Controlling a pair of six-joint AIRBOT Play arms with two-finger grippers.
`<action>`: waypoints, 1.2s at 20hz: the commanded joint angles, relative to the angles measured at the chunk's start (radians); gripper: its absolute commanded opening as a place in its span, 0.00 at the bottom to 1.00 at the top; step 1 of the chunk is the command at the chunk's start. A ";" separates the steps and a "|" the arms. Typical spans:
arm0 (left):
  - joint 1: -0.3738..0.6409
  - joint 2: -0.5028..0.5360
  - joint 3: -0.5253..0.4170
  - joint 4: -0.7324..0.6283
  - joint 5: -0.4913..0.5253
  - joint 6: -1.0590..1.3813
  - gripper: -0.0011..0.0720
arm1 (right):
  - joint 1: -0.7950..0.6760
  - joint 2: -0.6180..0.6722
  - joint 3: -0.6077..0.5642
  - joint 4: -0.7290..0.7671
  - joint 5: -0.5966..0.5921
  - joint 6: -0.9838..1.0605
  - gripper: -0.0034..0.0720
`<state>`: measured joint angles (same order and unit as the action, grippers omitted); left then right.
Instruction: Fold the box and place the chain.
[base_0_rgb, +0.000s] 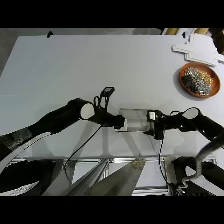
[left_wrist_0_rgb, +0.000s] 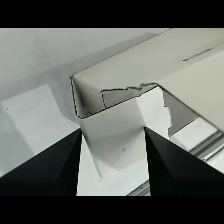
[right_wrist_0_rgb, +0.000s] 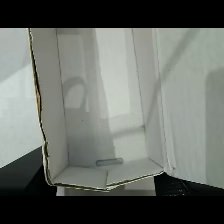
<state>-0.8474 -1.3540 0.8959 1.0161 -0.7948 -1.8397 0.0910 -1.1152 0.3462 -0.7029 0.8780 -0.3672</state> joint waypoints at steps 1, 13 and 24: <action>-0.039 -0.043 0.068 0.127 -0.073 -0.156 0.61 | 0.000 0.000 0.000 0.000 0.000 0.000 0.62; -0.140 -0.285 0.377 0.360 -0.333 -0.503 0.52 | 0.000 0.000 0.000 0.000 0.000 0.000 0.62; -0.164 -0.421 0.582 0.498 -0.576 -0.678 0.39 | 0.000 0.000 0.000 0.000 0.000 0.000 0.62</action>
<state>-1.0073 -1.7233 1.3899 1.4876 -1.2652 -2.4928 0.0910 -1.1152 0.3462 -0.7025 0.8780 -0.3672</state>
